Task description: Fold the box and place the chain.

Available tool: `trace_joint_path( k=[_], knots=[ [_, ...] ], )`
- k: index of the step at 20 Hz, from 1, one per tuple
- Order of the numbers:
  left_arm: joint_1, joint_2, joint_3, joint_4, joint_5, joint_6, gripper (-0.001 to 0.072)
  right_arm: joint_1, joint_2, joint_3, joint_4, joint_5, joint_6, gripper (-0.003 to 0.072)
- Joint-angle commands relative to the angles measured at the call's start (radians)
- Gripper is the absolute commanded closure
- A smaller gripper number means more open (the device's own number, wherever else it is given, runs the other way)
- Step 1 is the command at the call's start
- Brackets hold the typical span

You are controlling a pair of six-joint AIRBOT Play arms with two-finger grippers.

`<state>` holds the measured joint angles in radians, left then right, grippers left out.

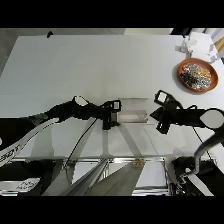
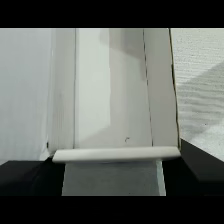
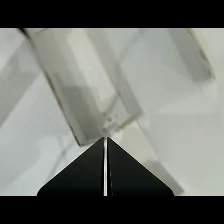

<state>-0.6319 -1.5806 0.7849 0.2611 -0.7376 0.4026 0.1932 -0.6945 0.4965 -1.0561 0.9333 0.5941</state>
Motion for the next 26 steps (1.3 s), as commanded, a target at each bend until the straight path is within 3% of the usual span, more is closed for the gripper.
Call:
trace_joint_path(
  k=[1,3,7,12,18,20,26],
  knots=[
    [0.001,0.001,0.001,0.0,0.001,0.0,0.0698,-0.064,0.058,0.001,-0.201,0.0,0.502,0.0668],
    [0.001,0.001,0.001,0.0,0.001,0.0,0.0698,-0.151,0.042,0.001,-0.28,0.026,0.654,0.0669],
    [0.001,0.001,0.001,0.0,0.001,0.0,0.0698,-0.3,-0.039,0.001,-0.251,0.008,0.715,0.0669],
    [0.001,0.001,0.001,0.0,0.001,0.0,0.0698,-0.304,-0.232,0.001,-0.177,0.003,0.706,0.0669],
    [0.001,0.001,0.001,0.0,0.001,0.0,0.0698,-0.304,-0.373,0.001,-0.029,-0.016,0.604,0.0669],
    [0.001,0.001,0.001,0.0,0.001,0.0,0.0698,-0.3,-0.401,0.001,0.056,-0.013,0.543,0.0669],
    [0.001,0.001,0.001,0.0,0.001,0.0,0.0698,-0.216,-0.406,-0.001,0.046,-0.037,0.526,0.0669]
  ],
)
